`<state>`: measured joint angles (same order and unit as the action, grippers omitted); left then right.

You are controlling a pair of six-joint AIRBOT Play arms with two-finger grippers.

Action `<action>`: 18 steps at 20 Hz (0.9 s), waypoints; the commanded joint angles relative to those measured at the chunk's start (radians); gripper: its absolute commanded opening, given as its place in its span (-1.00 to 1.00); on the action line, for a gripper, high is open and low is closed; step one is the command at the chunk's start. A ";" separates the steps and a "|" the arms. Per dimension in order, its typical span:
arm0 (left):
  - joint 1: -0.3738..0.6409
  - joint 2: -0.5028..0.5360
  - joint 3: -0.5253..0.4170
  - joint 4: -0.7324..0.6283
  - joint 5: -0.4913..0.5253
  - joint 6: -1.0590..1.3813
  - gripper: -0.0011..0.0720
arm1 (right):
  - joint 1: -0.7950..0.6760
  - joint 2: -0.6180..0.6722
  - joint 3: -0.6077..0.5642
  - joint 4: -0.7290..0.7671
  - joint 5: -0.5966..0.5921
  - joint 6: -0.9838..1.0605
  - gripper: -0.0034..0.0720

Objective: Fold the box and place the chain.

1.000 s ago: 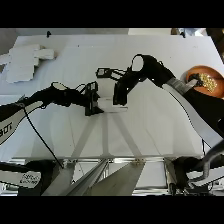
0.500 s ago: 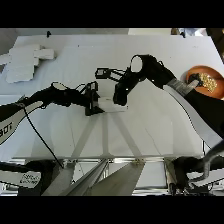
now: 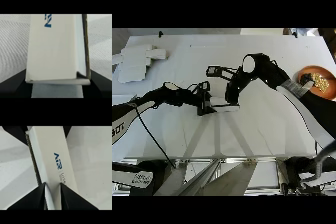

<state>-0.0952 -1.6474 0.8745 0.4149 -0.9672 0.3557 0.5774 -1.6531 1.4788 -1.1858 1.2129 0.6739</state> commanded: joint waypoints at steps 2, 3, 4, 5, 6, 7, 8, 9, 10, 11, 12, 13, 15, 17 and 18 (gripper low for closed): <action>0.000 0.001 0.000 0.001 -0.002 0.002 0.58 | 0.019 -0.004 -0.018 0.004 -0.029 0.003 -0.44; 0.000 0.001 0.000 0.001 -0.002 0.002 0.58 | 0.024 -0.006 -0.029 0.004 -0.032 0.003 -0.44; 0.000 0.001 0.000 0.001 -0.002 0.002 0.58 | 0.026 -0.006 -0.040 0.000 -0.032 0.003 -0.46; 0.000 0.001 0.000 0.001 -0.002 0.002 0.58 | 0.032 -0.006 -0.051 -0.002 -0.032 0.009 -0.48; 0.000 0.001 0.000 0.001 -0.002 0.002 0.58 | 0.037 -0.006 -0.058 -0.004 -0.027 0.011 -0.47; 0.000 0.001 0.000 0.001 -0.002 0.002 0.58 | 0.039 -0.006 -0.059 -0.003 -0.023 0.011 -0.35; 0.000 0.001 0.000 0.001 -0.002 0.002 0.58 | 0.042 -0.003 -0.059 -0.004 -0.024 0.011 -0.22; 0.000 0.001 0.000 0.001 -0.001 0.002 0.58 | 0.042 0.000 -0.058 -0.005 -0.026 0.011 -0.17; 0.000 0.001 0.000 0.001 -0.002 0.002 0.58 | 0.042 0.007 -0.058 -0.007 -0.026 0.011 -0.17; 0.000 0.001 0.000 0.001 -0.002 0.002 0.58 | 0.042 0.015 -0.058 -0.012 -0.026 0.011 -0.17; 0.000 0.001 0.000 0.001 -0.002 0.002 0.58 | 0.042 0.025 -0.058 -0.019 -0.029 0.011 -0.12; 0.000 0.001 0.000 0.001 -0.002 0.002 0.58 | 0.042 0.037 -0.058 -0.023 -0.029 0.011 -0.02; 0.000 0.001 0.000 0.001 -0.002 0.002 0.58 | 0.042 0.066 -0.058 -0.022 -0.029 0.013 -0.02; 0.000 0.001 0.000 0.001 -0.002 0.002 0.58 | 0.037 0.101 -0.058 -0.017 -0.056 0.093 -0.02; 0.000 0.001 0.000 0.001 -0.001 0.002 0.58 | 0.029 0.117 -0.058 -0.011 -0.074 0.127 -0.02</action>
<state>-0.0952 -1.6474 0.8745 0.4156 -0.9691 0.3561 0.6144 -1.5761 1.4212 -1.2034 1.1725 0.7219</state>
